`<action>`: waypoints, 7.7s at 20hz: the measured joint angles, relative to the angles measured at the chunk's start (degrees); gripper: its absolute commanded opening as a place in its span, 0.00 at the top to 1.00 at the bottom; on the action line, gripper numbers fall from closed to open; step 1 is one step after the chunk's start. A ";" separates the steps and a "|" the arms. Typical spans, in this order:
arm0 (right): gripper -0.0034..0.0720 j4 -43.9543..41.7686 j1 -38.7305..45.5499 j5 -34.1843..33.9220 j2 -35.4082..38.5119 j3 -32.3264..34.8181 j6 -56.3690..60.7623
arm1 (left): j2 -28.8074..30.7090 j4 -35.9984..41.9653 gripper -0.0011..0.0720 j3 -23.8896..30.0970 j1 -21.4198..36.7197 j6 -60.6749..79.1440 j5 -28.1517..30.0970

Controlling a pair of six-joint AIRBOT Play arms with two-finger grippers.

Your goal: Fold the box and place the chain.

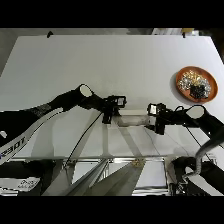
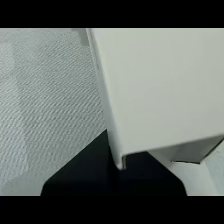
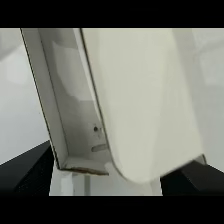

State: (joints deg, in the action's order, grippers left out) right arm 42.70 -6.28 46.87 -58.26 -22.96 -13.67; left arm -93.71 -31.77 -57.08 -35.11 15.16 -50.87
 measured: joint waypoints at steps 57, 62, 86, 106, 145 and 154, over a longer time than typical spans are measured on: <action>0.51 -5.55 0.68 1.92 -10.21 -0.31 -11.82 | 5.55 -10.38 0.35 0.04 0.17 -8.72 0.13; 0.51 -5.70 0.68 1.86 -10.21 -0.31 -11.63 | 12.94 -28.00 0.82 0.04 0.17 -28.26 -3.65; 0.51 -5.77 0.70 1.66 -10.16 -0.26 -11.65 | 11.45 -18.64 0.98 0.15 -11.80 -58.90 26.25; 0.51 -5.42 0.70 1.84 -10.16 -0.31 -11.76 | 16.85 -39.21 0.98 1.11 -7.10 -58.84 -6.78; 0.51 -5.57 0.70 1.84 -10.16 -0.31 -11.67 | 6.67 -19.21 0.58 2.54 -10.99 -27.98 10.40; 0.51 -5.57 0.70 1.81 -10.14 -0.28 -11.72 | 6.49 -18.38 0.96 2.54 -11.39 -38.77 10.80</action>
State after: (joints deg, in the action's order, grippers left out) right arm 37.12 -5.58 48.69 -68.40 -23.24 -25.39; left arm -87.22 -50.15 -54.54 -46.50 -23.62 -40.07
